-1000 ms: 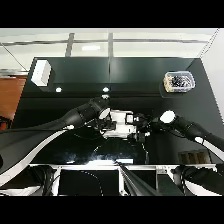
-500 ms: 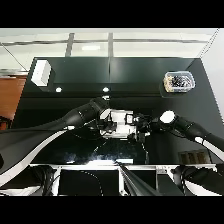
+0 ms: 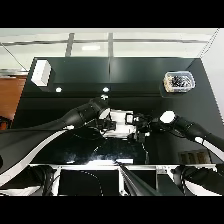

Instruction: Fold the box and place the chain.

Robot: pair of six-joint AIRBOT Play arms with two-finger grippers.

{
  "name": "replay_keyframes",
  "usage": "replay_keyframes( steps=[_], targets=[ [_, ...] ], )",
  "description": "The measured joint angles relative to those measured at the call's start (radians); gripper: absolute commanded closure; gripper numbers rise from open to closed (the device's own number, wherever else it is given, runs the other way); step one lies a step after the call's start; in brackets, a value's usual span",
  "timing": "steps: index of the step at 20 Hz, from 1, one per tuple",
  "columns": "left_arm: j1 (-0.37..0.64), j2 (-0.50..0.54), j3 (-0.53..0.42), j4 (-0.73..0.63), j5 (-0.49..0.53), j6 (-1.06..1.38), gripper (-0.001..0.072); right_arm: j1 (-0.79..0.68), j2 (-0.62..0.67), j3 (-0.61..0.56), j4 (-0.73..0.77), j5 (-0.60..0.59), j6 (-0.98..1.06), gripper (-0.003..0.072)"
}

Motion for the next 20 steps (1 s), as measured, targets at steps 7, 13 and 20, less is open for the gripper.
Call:
replay_keyframes(
  steps=[7,13,20],
  targets=[
    [0.001,0.000,0.000,-0.013,0.009,0.008,0.0682,0.000,0.075,-0.002,-0.130,0.050,0.232,0.0024],
    [0.001,0.000,0.000,-0.010,0.011,0.007,0.0682,0.002,0.172,-0.001,-0.280,0.101,0.328,0.0030],
    [0.001,0.000,0.000,-0.009,0.010,0.006,0.0682,0.059,0.188,-0.001,-0.304,0.050,0.324,0.0605]
  ],
)
